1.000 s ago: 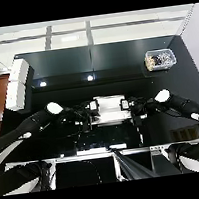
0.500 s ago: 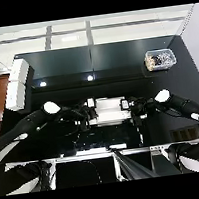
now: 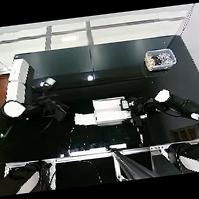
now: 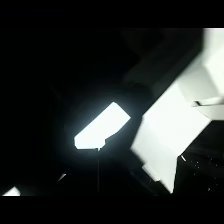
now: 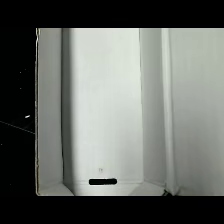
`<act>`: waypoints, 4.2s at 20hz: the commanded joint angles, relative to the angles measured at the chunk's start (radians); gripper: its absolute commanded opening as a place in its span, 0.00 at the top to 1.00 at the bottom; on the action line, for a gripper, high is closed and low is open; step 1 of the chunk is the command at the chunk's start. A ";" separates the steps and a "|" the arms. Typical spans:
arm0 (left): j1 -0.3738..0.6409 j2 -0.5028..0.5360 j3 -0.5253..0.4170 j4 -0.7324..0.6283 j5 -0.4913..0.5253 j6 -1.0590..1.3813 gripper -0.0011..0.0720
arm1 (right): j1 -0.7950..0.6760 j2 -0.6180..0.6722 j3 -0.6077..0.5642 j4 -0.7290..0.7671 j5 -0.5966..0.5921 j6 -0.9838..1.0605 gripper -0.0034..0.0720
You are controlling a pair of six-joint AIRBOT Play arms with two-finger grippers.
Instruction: Fold the box and place the chain.
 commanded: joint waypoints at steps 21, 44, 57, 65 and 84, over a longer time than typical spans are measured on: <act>-0.087 -0.468 0.118 -0.492 -0.358 -0.115 0.48 | 0.000 0.000 0.000 0.000 0.000 0.000 0.78; -0.291 -0.467 0.293 -0.185 -0.222 -0.480 0.36 | 0.000 0.000 0.000 0.000 0.000 0.000 0.78; -0.421 -0.467 0.385 0.006 -0.195 -0.767 0.44 | 0.000 -0.001 0.000 0.000 0.001 0.000 0.78; -0.470 -0.467 0.385 0.008 -0.155 -0.863 0.44 | 0.000 0.000 0.000 0.000 0.000 0.000 0.78; -0.644 -0.538 0.523 0.483 -0.273 -1.383 0.51 | 0.000 -0.001 0.000 0.000 0.000 0.000 0.78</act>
